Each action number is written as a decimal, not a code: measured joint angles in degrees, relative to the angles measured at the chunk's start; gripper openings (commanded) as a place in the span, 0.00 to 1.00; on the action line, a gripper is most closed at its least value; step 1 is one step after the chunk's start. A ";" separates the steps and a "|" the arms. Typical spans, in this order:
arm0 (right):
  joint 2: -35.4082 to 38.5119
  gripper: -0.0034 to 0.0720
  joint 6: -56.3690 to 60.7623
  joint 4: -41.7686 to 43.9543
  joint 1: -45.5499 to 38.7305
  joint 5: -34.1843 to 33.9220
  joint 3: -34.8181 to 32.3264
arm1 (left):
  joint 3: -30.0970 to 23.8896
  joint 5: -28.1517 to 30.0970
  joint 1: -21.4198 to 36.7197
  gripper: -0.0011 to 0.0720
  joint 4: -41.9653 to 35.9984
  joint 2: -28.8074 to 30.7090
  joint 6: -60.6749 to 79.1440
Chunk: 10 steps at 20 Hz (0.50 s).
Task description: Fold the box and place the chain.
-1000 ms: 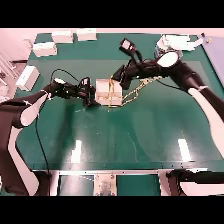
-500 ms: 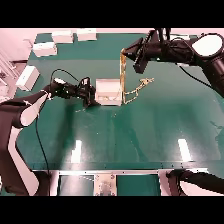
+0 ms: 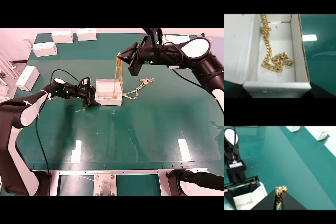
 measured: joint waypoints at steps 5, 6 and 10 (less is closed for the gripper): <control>-3.82 0.06 -0.09 1.92 2.23 0.76 -0.17 | 0.00 0.02 0.00 0.68 0.02 0.00 0.00; -4.70 0.06 -0.09 2.34 2.60 1.18 -0.20 | 0.00 0.00 0.00 0.68 0.00 0.00 0.00; -8.79 0.06 -0.09 4.39 3.82 4.31 -0.68 | 0.00 0.00 0.00 0.68 0.02 0.00 0.00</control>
